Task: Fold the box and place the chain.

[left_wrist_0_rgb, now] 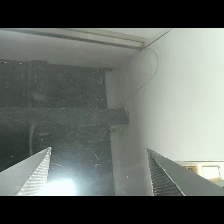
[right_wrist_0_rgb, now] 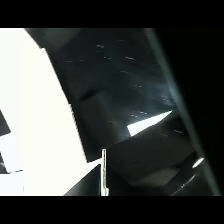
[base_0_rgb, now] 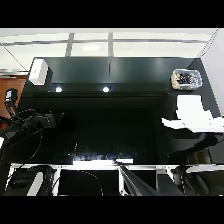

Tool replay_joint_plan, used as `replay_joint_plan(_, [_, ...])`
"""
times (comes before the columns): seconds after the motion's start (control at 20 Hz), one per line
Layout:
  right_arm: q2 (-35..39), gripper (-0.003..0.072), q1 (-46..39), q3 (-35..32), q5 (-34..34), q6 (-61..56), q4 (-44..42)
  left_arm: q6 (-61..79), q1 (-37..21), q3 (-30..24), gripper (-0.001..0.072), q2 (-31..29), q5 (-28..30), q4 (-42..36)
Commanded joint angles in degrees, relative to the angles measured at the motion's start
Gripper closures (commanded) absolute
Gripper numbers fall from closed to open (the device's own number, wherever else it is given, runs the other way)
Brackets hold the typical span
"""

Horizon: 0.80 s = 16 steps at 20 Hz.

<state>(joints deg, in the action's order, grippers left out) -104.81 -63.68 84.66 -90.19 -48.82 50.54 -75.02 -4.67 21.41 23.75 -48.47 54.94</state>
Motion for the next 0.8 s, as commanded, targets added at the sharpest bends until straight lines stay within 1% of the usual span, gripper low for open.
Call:
replay_joint_plan(0.0, [2.3,0.0675,2.8,-1.6,0.3,0.2,-4.3,0.0,0.0,0.0,0.0003,0.0,0.0,-0.2])
replay_joint_plan(0.1, [4.4,0.0675,4.5,-4.1,0.9,0.2,-8.2,0.0,0.0,0.0,0.0003,0.0,0.0,-0.2])
replay_joint_plan(0.2, [7.4,0.0676,6.7,-7.6,2.3,0.2,-9.0,0.0,0.0,0.0,0.0003,0.0,0.0,-0.2])
replay_joint_plan(0.35, [13.1,0.0677,10.2,-15.2,4.3,-0.3,-10.3,0.0,0.0,0.0,0.0003,0.0,0.0,-0.2])
replay_joint_plan(0.5, [20.1,0.0679,14.3,-24.5,6.4,-0.7,-13.1,0.0,0.0,0.0,0.0003,0.0,0.0,-0.2])
replay_joint_plan(0.55, [23.3,0.0679,16.1,-28.5,8.4,-1.3,-14.1,0.0,0.0,0.0,0.0003,0.0,0.0,-0.2])
replay_joint_plan(0.65, [30.3,0.0679,20.0,-36.9,14.8,-2.9,-16.4,0.0,0.0,0.0,0.0003,0.0,0.0,-0.2])
replay_joint_plan(0.75, [38.4,0.0679,24.9,-45.9,22.1,-2.7,-22.0,0.0,0.0,0.0,0.0003,0.0,0.0,-0.3])
